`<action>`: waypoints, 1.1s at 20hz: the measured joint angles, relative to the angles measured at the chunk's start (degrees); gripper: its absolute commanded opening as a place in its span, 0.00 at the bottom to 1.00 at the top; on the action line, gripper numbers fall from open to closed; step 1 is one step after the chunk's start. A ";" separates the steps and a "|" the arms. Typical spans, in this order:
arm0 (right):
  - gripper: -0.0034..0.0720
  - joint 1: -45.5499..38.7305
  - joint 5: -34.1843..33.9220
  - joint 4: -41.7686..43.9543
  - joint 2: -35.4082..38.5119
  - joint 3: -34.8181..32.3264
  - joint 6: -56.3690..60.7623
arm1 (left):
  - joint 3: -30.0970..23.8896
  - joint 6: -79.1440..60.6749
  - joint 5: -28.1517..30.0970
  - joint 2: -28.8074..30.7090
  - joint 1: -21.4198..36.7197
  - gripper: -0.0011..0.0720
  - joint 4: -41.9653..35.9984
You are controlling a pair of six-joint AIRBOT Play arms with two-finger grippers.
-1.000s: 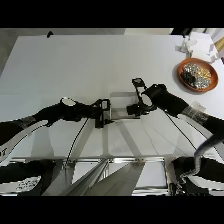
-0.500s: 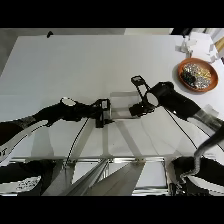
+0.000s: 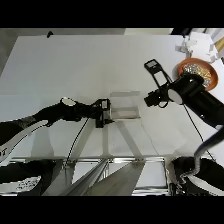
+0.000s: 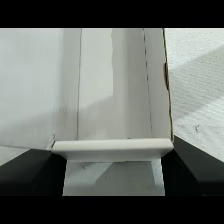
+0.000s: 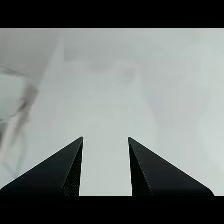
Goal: Fold the box and place the chain.
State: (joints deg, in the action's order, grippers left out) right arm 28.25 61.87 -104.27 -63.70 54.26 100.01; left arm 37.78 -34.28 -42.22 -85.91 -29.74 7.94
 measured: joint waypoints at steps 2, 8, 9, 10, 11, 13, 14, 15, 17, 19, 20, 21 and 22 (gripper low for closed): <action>0.47 -5.46 -1.36 -0.35 0.24 0.59 -0.33 | 0.00 0.00 -0.02 0.00 0.00 0.03 0.00; 0.35 -24.26 -7.87 7.52 -0.24 5.49 -5.46 | 0.00 0.02 -0.02 0.00 0.00 0.03 0.00; 0.35 -26.60 -8.98 8.79 -0.79 6.38 -6.47 | 0.00 0.02 -0.02 0.00 0.00 0.03 0.00; 0.35 -28.87 -10.10 9.94 -1.77 7.43 -7.45 | 0.00 0.02 0.00 0.00 0.00 0.03 0.00; 0.35 -30.75 -10.78 10.71 -2.97 8.44 -8.24 | 0.00 0.02 -0.02 0.00 0.00 0.03 0.00; 0.35 -34.14 -11.72 11.85 -6.60 10.69 -9.55 | 0.00 0.02 0.00 0.00 0.00 0.03 0.00; 0.35 -35.67 -12.09 12.17 -8.85 11.91 -10.10 | 0.00 0.02 0.00 0.00 0.00 0.03 -0.02; 0.35 -37.03 -12.37 12.50 -11.06 13.07 -10.51 | 0.00 0.02 0.00 0.00 0.00 0.03 -0.02; 0.35 -39.71 -12.74 12.96 -15.78 15.69 -10.99 | 0.00 0.02 -0.02 0.00 0.00 0.03 0.00; 0.35 -42.38 -12.55 13.07 -20.13 18.38 -11.21 | 0.00 0.02 -0.02 0.00 0.00 0.03 0.00; 0.35 -43.71 -12.13 13.16 -22.16 19.69 -11.32 | 0.00 0.02 -0.02 0.00 0.00 0.03 0.00; 0.35 -45.03 -11.98 13.25 -23.85 20.83 -11.32 | 0.00 0.02 0.00 0.00 0.00 0.03 0.00; 0.35 -46.16 -11.87 13.25 -25.22 21.66 -11.34 | 0.00 0.02 0.00 0.00 0.00 0.03 0.00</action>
State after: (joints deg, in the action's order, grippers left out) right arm -17.91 50.00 -91.02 -88.92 75.92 88.66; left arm 37.78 -34.26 -42.22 -85.91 -29.74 7.94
